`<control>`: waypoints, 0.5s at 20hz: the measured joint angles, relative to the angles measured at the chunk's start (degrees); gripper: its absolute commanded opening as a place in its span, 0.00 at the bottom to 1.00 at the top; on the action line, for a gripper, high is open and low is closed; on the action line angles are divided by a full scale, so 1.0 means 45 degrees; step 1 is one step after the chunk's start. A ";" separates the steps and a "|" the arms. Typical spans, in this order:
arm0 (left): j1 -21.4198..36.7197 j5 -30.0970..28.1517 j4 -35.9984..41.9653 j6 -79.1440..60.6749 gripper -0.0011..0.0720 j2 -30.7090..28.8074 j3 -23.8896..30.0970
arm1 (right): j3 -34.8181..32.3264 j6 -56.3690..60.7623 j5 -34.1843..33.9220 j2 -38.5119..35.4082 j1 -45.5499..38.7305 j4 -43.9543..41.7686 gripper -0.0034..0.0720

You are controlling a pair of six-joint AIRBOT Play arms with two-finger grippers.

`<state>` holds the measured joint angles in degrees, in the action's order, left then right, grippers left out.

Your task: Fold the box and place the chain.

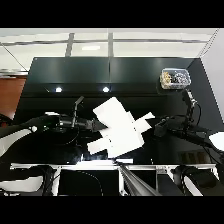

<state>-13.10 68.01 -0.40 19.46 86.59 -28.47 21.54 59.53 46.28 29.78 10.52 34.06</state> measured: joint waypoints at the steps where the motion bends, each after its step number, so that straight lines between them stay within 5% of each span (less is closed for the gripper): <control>1: 0.0015 0.0034 0.0000 -0.0112 0.96 0.0024 -0.0019 | 0.0000 0.0073 0.0000 0.0000 0.0000 0.0029 0.06; 5: 0.0044 0.0699 0.0413 -0.0860 0.93 0.0165 -0.0219 | 0.0000 0.0204 -0.0005 0.0000 0.0000 0.0097 0.06; 10: 0.0053 0.1438 0.0525 -0.1234 0.47 0.0782 -0.0578 | 0.0000 0.0267 0.0015 0.0000 0.0000 0.0131 0.06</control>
<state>-12.86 74.48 1.96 13.91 90.11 -31.07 21.54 60.73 46.35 29.78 10.52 34.65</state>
